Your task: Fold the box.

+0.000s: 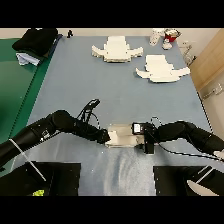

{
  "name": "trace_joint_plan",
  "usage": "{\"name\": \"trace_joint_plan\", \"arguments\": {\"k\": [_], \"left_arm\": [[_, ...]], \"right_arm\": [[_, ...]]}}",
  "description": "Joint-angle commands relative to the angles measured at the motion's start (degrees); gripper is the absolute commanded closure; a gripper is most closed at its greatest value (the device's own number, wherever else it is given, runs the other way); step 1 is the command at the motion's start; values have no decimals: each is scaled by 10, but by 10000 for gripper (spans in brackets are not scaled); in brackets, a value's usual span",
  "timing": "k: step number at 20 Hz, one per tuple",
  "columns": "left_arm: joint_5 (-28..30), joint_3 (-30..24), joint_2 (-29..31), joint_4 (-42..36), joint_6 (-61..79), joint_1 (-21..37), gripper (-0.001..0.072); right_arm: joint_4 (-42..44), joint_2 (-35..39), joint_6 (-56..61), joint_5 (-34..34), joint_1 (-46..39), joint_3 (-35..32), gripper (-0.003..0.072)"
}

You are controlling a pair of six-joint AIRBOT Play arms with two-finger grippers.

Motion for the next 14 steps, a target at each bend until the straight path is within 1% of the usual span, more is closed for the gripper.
{"name": "trace_joint_plan", "arguments": {"k": [1, 4, 7, 12, 14], "left_arm": [[26, 14, -17, 106, -155, -45, 325], [37, 47, -35, 168, -250, -92, 326], [20, 86, -61, 249, -373, -132, 326], [-76, 165, -129, 362, -536, -196, 326], [-101, 194, -157, 393, -592, -220, 326]], "right_arm": [[0, 0, 0, 0, 0, 0, 178], [0, 0, 0, 0, 0, 0, 178], [0, 0, 0, 0, 0, 0, 178], [0, 0, 0, 0, 0, 0, 178], [0, 0, 0, 0, 0, 0, 178]]}}
